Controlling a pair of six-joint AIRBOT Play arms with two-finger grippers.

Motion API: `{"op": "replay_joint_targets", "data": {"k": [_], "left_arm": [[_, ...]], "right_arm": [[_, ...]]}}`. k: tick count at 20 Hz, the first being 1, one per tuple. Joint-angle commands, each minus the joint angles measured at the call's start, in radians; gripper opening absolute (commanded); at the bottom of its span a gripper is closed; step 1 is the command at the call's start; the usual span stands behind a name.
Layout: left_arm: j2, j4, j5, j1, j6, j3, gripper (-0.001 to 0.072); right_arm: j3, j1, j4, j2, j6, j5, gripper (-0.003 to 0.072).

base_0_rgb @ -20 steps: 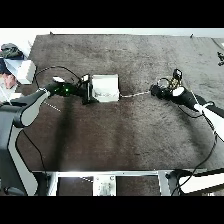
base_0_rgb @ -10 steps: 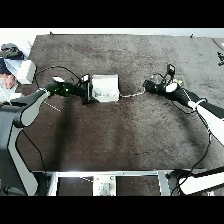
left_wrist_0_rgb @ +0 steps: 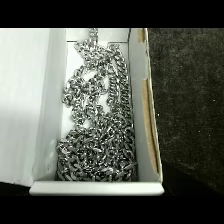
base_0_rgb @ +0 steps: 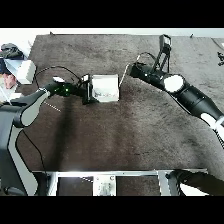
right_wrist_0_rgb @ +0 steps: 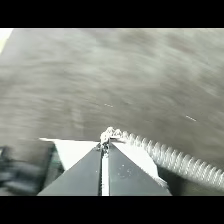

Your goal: Fold the box and place the chain.

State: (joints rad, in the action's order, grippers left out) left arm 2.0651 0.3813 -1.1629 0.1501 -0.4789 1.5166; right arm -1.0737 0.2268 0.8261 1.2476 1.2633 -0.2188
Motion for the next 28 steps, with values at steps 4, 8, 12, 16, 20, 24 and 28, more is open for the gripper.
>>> {"op": "replay_joint_targets", "data": {"k": [4, 8, 12, 16, 20, 24, 28], "left_arm": [[-0.001, 0.000, 0.000, 0.000, 0.000, 0.000, 0.0348], [-0.001, 0.000, 0.000, 0.000, 0.000, 0.000, 0.0347], [-0.001, 0.000, 0.000, 0.000, 0.000, 0.000, 0.0347], [-0.001, 0.000, 0.000, 0.000, 0.000, 0.000, 0.0347], [-0.001, 0.000, 0.000, 0.000, 0.000, 0.000, 0.0348], [-0.001, 0.000, 0.000, 0.000, 0.000, 0.000, 0.0347], [-0.001, 0.000, 0.000, 0.000, 0.000, 0.000, 0.0348]], "right_arm": [[-0.032, 0.166, 0.000, -0.042, -0.011, 0.107, -0.0030], [-0.032, 0.204, -0.002, 0.014, -0.010, 0.114, -0.0030], [-0.031, 0.214, 0.017, 0.098, -0.011, 0.076, 0.0149], [-0.029, 0.108, 0.098, 0.103, -0.010, -0.129, 0.0289], [0.023, -0.103, 0.129, 0.097, -0.005, -0.242, 0.0289], [0.130, -0.314, 0.158, 0.098, 0.055, -0.236, 0.0289], [0.176, -0.437, 0.155, 0.160, 0.062, -0.212, 0.0311]]}}
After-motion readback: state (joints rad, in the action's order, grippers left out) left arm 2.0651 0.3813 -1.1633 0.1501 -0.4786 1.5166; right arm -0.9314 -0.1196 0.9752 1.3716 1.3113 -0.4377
